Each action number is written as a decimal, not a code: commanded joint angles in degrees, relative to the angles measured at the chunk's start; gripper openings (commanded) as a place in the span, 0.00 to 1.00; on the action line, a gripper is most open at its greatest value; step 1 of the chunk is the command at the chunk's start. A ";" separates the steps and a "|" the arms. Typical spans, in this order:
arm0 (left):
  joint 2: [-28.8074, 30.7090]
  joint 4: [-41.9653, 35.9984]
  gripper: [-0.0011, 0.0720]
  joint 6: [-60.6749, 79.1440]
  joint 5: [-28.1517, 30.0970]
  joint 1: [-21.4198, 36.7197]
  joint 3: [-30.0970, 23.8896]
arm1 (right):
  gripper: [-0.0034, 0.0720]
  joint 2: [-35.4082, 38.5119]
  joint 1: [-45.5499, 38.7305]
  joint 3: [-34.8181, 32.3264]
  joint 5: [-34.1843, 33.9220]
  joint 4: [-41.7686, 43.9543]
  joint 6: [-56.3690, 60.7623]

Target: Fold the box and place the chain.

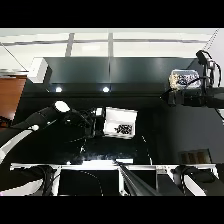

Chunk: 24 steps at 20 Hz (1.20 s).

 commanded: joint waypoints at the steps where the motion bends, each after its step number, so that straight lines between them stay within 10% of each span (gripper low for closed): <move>1: -0.04 -0.24 0.98 -0.22 1.16 -0.33 0.07 | 0.73 0.07 -0.02 0.04 -0.15 0.00 -0.02; 24: -1.25 0.42 0.98 -0.07 4.11 -5.16 1.64 | 0.73 0.04 -0.02 -0.26 0.28 0.00 -0.02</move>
